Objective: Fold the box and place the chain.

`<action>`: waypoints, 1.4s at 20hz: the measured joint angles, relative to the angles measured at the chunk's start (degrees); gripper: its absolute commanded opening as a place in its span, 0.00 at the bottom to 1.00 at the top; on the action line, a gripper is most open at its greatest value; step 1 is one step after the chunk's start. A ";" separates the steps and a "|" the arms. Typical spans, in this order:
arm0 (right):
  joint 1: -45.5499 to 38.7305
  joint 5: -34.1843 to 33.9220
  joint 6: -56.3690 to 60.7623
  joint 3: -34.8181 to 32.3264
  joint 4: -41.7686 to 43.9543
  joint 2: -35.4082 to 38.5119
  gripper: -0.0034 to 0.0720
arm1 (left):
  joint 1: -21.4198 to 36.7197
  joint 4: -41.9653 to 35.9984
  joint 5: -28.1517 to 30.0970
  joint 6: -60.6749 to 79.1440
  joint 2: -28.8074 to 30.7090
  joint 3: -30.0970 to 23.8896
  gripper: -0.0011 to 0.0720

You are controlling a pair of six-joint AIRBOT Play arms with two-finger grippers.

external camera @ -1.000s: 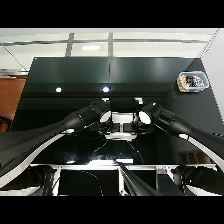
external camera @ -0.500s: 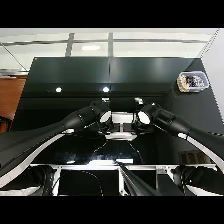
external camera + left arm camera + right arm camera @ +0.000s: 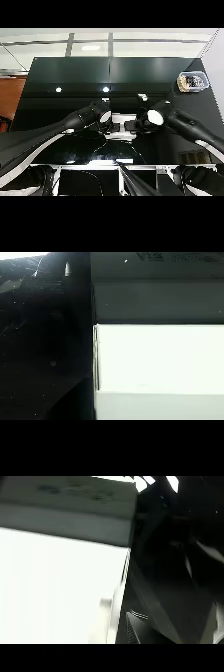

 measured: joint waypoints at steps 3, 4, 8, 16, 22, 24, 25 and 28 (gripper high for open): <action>-1.73 3.67 -0.87 0.00 -3.13 7.93 0.53 | 0.00 0.00 0.04 -0.13 0.00 0.00 0.05; -2.62 5.53 -1.09 0.00 -5.25 10.36 0.53 | 0.00 -0.02 0.04 -0.13 0.00 0.00 0.05; -8.70 14.47 -1.46 -0.37 -18.47 18.27 0.52 | 0.00 -0.02 0.09 -0.13 0.00 0.00 0.05; -31.93 -1.66 -1.09 -12.96 -29.40 22.62 0.52 | 0.00 -0.02 0.09 -0.09 0.00 0.00 0.05; -47.84 -24.87 -4.22 -11.91 -17.77 17.99 0.52 | 0.00 -0.02 -0.04 0.00 0.00 0.00 0.05; -51.12 -27.30 -6.82 -7.19 -15.50 14.08 0.52 | 0.00 -0.02 -0.07 -0.02 0.00 0.00 0.05; -52.28 -27.26 -8.15 -4.48 -14.64 11.82 0.52 | 0.00 -0.02 -0.09 -0.02 0.00 0.00 0.05; -55.01 -24.04 -11.69 5.75 -13.16 3.41 0.83 | -0.02 -0.02 -0.15 -0.07 0.00 0.00 0.05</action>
